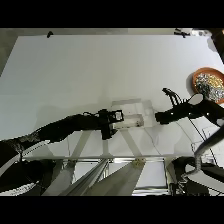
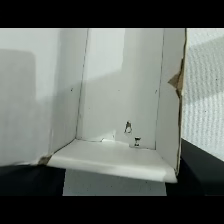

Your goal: Fold the box and place the chain.

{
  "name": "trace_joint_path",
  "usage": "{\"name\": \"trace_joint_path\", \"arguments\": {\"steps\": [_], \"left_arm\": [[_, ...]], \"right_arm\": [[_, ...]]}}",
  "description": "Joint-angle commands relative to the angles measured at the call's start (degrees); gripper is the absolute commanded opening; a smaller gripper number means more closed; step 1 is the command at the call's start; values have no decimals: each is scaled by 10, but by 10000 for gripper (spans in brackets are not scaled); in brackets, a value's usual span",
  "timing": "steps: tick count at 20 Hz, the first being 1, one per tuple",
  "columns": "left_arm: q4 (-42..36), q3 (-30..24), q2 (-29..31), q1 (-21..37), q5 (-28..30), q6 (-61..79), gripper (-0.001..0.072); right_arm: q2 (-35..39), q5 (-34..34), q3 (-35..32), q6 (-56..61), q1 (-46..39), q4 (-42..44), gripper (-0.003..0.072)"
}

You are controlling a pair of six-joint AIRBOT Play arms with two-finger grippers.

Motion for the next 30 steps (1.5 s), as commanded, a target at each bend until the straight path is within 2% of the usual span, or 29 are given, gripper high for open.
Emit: {"name": "trace_joint_path", "arguments": {"steps": [1,5,10,11,13,15,18,20,23,25,30], "left_arm": [[0,0,0,0,0,0,257],[0,0,0,0,0,0,257],[0,0,0,0,0,0,257],[0,0,0,0,0,0,257],[0,0,0,0,0,0,257],[0,0,0,0,0,0,257],[0,0,0,0,0,0,257],[0,0,0,0,0,0,257],[0,0,0,0,0,0,257],[0,0,0,0,0,0,257],[0,0,0,0,0,0,257]], "right_arm": [[-5,11,0,-33,15,58,14],[-3,55,1,-63,15,110,14],[18,77,2,-67,14,124,21],[25,77,3,-64,14,127,66],[39,80,5,-50,15,132,82],[53,91,6,-50,15,146,198],[55,105,6,-50,15,172,300],[55,107,6,-50,15,180,335],[55,102,6,-50,15,179,344],[54,91,6,-50,16,179,387],[55,43,15,-4,81,114,387]]}}
